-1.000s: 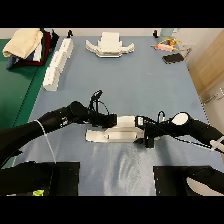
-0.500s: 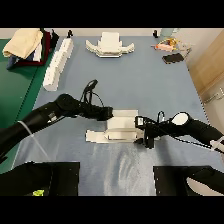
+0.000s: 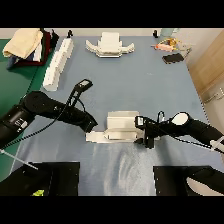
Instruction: Fold the box.
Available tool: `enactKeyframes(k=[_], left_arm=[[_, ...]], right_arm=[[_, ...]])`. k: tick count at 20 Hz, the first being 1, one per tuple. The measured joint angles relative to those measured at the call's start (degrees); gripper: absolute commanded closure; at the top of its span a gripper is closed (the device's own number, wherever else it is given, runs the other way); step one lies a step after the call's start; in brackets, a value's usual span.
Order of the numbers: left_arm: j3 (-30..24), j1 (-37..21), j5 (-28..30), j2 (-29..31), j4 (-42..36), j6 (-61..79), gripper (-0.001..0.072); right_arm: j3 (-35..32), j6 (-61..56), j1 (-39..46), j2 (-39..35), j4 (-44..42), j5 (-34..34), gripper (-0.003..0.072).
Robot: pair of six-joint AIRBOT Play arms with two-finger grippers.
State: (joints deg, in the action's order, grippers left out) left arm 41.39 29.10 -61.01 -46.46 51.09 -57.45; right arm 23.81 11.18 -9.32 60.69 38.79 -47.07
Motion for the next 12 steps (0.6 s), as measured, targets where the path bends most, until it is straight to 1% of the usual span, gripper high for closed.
enactKeyframes(k=[1,2,3,4,6,9,12], left_arm=[[-0.1,0.7,-1.6,0.3,1.1,3.1,0.0695],[-0.2,1.5,-2.8,0.6,2.2,6.1,0.0534],[-0.5,2.0,-3.6,0.8,3.0,9.3,0.0198],[-1.1,2.1,-3.8,0.9,3.8,12.3,0.0034],[-3.4,1.6,-2.1,1.1,4.6,18.1,0.0029],[-8.2,0.9,3.1,1.1,4.7,29.0,0.0028],[-13.6,0.9,9.4,0.6,-0.3,41.8,0.0030]], right_arm=[[0.0,0.0,0.0,0.0,0.0,0.0,0.0166],[0.0,0.0,0.0,0.0,0.0,0.0,0.0166],[0.0,0.0,0.0,0.0,0.0,0.0,0.0166],[0.0,0.0,0.0,0.0,0.0,0.0,0.0166],[0.0,0.0,0.0,0.0,0.0,0.0,0.0166],[0.0,0.0,0.0,0.0,0.0,0.0,0.0167],[0.0,0.0,0.0,0.0,0.0,0.0,0.0166]])
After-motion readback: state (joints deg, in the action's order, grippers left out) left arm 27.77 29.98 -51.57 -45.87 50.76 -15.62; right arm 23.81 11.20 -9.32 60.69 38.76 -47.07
